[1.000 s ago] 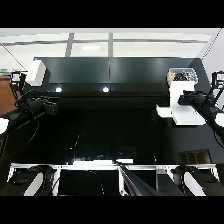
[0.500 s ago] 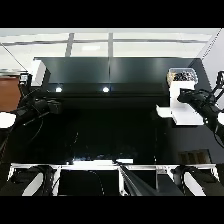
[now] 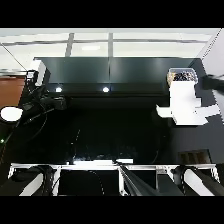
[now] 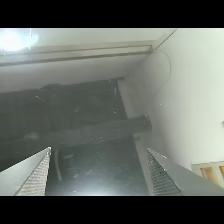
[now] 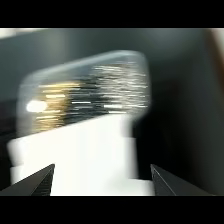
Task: Fold the box and place the chain.
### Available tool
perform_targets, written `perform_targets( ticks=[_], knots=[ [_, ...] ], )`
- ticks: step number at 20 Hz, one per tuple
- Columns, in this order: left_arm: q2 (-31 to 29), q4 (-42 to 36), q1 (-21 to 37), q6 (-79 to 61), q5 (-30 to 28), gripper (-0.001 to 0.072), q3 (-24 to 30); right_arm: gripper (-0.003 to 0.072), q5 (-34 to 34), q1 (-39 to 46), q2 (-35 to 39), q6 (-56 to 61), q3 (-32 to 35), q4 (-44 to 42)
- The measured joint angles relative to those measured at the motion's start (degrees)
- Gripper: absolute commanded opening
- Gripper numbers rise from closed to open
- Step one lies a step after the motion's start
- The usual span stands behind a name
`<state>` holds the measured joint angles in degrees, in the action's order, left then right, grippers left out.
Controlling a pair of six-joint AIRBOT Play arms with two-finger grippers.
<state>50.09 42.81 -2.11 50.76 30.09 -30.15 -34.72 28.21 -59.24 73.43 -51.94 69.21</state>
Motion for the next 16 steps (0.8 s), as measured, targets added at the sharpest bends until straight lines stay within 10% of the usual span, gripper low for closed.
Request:
perform_targets(
  ticks=[10,11,14,16],
  knots=[
    [0.28,-0.24,-0.37,0.0,1.22,0.0713,-0.44,0.0711,-32.44,24.3,-29.75,-14.82,-18.23,-12.52],
    [0.28,-0.22,-0.37,0.02,1.51,0.0713,-0.44,0.0549,-33.77,23.89,-31.95,-16.7,-19.19,-12.9],
    [0.28,-0.24,-0.37,0.02,1.92,0.0713,-0.44,0.0432,-34.16,21.88,-36.13,-20.2,-21.05,-13.7],
    [0.28,-0.26,-0.37,0.02,2.29,0.0713,-0.44,0.0082,-33.16,20.57,-37.51,-21.59,-21.73,-13.55]
  ],
)
